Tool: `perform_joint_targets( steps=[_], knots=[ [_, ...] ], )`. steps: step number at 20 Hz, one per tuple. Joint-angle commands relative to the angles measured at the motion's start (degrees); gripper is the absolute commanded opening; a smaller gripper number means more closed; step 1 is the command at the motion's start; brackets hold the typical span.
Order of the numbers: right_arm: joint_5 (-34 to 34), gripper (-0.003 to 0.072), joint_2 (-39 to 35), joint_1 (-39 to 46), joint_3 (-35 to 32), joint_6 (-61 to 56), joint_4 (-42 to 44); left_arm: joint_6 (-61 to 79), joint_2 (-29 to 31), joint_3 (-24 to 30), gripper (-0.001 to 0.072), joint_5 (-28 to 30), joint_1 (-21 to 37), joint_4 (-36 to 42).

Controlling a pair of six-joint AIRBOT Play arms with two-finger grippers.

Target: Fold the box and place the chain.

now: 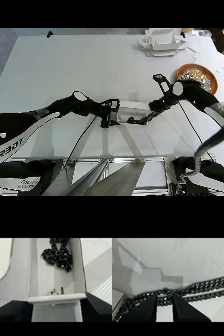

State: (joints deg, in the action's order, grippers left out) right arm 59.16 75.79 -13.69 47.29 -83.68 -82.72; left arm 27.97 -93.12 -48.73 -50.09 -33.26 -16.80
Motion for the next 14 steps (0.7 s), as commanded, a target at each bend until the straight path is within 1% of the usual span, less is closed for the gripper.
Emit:
perform_joint_targets(
  steps=[1, 2, 5, 9, 12, 13, 14],
  knots=[
    [1.7, 0.0196, 0.2, -0.2, 0.0, -1.9, -0.9, -0.1, 0.0, 0.0, 0.0085, 0.5, 0.0, 0.3],
    [1.7, 0.0178, -0.2, -0.2, 0.0, -1.9, -1.1, -0.1, 0.0, 0.0, 0.0085, 0.5, 0.0, 0.3],
    [0.5, 0.0175, -3.7, 0.5, 0.0, -1.8, -1.7, -0.1, 0.0, 0.0, 0.0085, 0.5, 0.0, 0.3],
    [-0.1, 0.0177, -9.2, 5.4, 0.0, 0.3, -1.7, -0.1, 0.0, 0.0, 0.0085, 0.5, 0.0, 0.3],
    [0.2, 0.0177, -11.0, 8.9, 0.0, 10.8, -1.0, -0.1, 0.0, 0.0, 0.0085, 0.5, 0.0, 0.3],
    [0.4, 0.0177, -11.2, 9.6, 0.0, 17.6, -0.1, -0.1, 0.0, 0.0, 0.0085, 0.6, 0.0, 0.3],
    [0.8, 0.0177, -11.2, 9.6, 0.0, 25.4, 2.8, -0.1, 0.0, 0.0, 0.0085, 0.5, 0.0, 0.3]
  ],
)
